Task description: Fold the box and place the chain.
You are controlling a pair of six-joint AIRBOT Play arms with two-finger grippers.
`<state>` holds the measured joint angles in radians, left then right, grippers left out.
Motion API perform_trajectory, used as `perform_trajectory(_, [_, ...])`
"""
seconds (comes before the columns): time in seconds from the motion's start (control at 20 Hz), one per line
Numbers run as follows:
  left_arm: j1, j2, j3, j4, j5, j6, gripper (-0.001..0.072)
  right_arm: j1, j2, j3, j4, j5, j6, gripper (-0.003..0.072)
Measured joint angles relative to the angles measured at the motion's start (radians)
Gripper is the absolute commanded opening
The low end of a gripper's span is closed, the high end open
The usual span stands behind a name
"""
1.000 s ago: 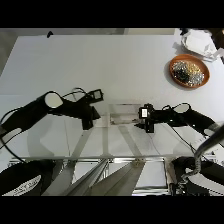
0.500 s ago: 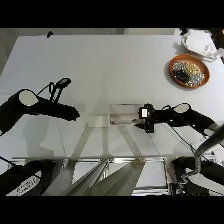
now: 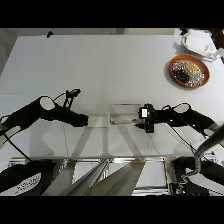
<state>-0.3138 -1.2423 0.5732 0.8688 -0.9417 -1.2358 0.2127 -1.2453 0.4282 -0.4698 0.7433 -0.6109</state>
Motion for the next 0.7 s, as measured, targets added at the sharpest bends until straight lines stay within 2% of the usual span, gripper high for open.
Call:
perform_trajectory(0.4, [-0.056,0.037,-0.001,-0.137,0.066,0.035,0.0012,0.000,0.000,0.000,0.000,0.000,0.000,0.0437])
perform_trajectory(0.45, [-0.068,0.042,-0.001,-0.158,0.074,0.050,0.0046,0.000,0.000,0.000,0.000,0.000,0.000,0.0437])
perform_trajectory(0.55, [-0.101,0.047,-0.001,-0.211,0.096,0.103,0.0169,0.000,0.000,0.000,0.000,0.000,0.000,0.0437])
perform_trajectory(0.65, [-0.142,0.050,-0.001,-0.267,0.122,0.158,0.0181,0.000,0.000,0.000,0.000,0.000,0.000,0.0437])
perform_trajectory(0.7, [-0.155,0.051,0.000,-0.286,0.138,0.175,0.0239,0.000,0.000,0.000,0.000,0.000,0.000,0.0437])
